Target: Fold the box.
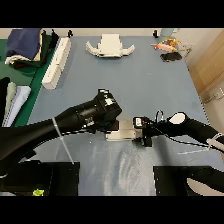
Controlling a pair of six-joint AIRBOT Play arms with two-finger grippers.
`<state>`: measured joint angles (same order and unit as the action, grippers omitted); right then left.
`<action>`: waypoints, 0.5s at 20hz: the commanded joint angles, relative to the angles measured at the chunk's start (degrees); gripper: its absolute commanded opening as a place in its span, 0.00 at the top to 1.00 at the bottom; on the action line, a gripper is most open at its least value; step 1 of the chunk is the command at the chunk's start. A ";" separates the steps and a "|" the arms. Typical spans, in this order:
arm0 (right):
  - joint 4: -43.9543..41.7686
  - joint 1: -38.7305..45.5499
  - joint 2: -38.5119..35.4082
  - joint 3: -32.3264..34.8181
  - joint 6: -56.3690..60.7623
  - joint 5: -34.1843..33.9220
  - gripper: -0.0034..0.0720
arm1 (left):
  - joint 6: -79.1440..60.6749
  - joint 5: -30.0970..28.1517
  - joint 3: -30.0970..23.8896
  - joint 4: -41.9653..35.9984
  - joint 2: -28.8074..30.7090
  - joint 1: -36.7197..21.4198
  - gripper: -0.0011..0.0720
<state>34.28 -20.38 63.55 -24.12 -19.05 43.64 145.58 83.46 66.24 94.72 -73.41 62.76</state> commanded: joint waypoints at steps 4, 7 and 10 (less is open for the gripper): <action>-0.02 -0.02 -0.02 0.02 0.04 0.00 0.28 | -9.94 13.81 0.15 -1.09 8.57 0.02 0.96; -0.02 -0.02 -0.02 0.02 0.04 0.00 0.28 | -15.45 9.53 -0.02 -1.29 8.74 0.13 0.96; -0.02 -0.02 -0.02 0.02 0.04 0.00 0.28 | -30.23 5.03 -0.79 -3.78 9.35 -0.57 0.96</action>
<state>34.28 -20.38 63.55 -24.12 -19.03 43.64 128.25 91.70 65.98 93.14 -64.95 62.83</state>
